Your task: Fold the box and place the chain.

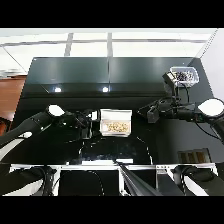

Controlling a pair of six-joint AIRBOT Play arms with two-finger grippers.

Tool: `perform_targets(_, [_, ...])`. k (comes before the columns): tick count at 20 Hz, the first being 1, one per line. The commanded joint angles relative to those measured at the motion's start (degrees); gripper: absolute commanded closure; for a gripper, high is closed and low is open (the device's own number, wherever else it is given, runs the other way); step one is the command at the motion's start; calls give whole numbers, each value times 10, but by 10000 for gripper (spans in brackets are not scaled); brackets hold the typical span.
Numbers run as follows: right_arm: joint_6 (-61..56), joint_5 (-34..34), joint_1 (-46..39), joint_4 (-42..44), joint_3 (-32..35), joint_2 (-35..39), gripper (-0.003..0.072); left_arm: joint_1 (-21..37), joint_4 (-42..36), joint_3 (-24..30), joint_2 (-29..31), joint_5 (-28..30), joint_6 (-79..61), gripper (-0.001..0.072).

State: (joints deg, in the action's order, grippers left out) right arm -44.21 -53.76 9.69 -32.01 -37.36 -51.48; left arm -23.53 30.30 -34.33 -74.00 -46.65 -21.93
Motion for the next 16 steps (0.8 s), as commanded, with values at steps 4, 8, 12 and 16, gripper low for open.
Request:
perform_targets(4, [-2, 0, 0, 0, 0, 0, 429, -25, -8, -1, -7, 16, -10, 4])
perform_targets(8, [-2, 17, 0, 1, 0, 0, 428, -25, -8, -1, -7, 17, -6, 355])
perform_targets(12, [-92, 138, 5, 5, -3, -6, -27, -25, -8, -1, -7, 17, -6, 356])
perform_targets(16, [-98, 149, 39, 3, -49, -90, -25, -25, -8, -1, -7, 17, -6, 355])
